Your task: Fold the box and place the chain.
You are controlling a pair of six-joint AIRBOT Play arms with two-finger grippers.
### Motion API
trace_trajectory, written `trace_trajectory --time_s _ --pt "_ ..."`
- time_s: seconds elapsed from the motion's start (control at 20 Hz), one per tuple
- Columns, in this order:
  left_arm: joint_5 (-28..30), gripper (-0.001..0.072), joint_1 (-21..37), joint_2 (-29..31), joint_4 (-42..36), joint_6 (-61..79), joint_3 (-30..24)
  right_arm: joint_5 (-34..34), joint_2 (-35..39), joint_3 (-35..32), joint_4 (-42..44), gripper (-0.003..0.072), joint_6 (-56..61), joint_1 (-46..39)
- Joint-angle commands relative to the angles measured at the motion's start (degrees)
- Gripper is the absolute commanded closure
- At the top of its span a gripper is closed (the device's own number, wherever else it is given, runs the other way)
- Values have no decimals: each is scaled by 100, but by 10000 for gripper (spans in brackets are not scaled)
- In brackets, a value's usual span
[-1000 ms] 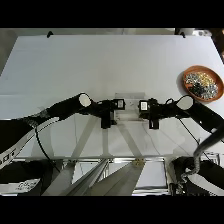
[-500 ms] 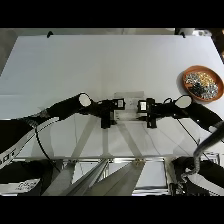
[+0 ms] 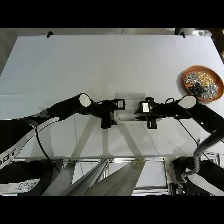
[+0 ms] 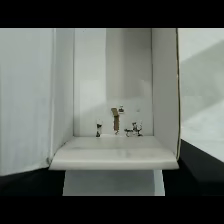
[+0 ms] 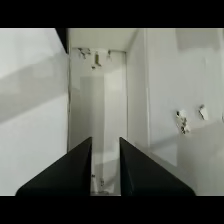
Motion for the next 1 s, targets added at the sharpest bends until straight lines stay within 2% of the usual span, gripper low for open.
trace_trajectory --time_s 0.0,0.05,0.15,0.35,0.5,0.6,0.75,0.95 --pt "0 318 4 2 7 11 0 46 846 -2 -391 544 116 0" --pt "0 318 4 2 7 11 0 46 1126 -2 -573 545 391 0" --pt "0 318 4 2 7 9 0 50 1659 -2 -970 677 1657 0" --pt "0 318 4 2 7 9 0 7 2330 -2 -1967 678 5528 0" --pt "0 318 4 2 7 9 0 103 2424 -2 -3602 678 8767 0" --pt "0 318 4 2 7 9 0 197 2424 -2 -4771 678 10476 0" --pt "0 318 4 2 7 9 0 221 2374 -2 -5755 678 11519 0" --pt "0 318 4 2 7 11 0 310 1792 -2 -5812 679 11978 -2"
